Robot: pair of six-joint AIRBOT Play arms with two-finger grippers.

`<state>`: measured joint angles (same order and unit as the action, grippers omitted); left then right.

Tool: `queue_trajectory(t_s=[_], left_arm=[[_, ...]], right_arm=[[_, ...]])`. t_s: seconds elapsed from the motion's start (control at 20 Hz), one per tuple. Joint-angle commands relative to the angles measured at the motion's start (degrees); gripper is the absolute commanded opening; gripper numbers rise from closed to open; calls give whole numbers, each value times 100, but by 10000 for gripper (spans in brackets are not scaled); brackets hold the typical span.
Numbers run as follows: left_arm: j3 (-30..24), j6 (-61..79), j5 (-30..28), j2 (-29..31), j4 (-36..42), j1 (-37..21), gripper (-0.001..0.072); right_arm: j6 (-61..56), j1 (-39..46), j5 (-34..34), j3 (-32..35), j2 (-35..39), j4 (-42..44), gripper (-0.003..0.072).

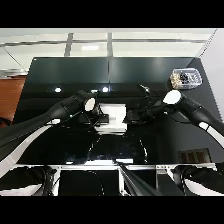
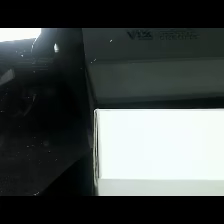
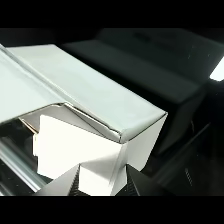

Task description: Fold the box and place the chain.

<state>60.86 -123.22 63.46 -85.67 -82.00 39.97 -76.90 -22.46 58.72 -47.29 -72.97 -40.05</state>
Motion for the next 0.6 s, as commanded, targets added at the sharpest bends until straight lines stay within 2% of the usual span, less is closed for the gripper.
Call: queue_trajectory(t_s=[0.0, 0.2, 0.25, 0.3, 0.35, 0.55], left_arm=[[2, 0, 0, 4, 0, 0, 28], [2, 0, 0, 4, -2, 0, 28], [2, 2, 0, 4, -2, 0, 28], [2, 2, 0, 4, -2, 0, 28], [2, 2, 0, 4, -2, 0, 28], [2, 2, 0, 4, -2, 0, 28]], right_arm=[[-905, -297, -323, -66, -61, -581, 304], [-1923, -715, -468, -385, -334, -1392, 304], [-2107, -839, -468, -520, -402, -1606, 286], [-2286, -953, -455, -654, -455, -1801, 234], [-2479, -1060, -431, -782, -503, -2004, 234], [-3414, -1386, 118, -1268, -782, -2933, 235]])
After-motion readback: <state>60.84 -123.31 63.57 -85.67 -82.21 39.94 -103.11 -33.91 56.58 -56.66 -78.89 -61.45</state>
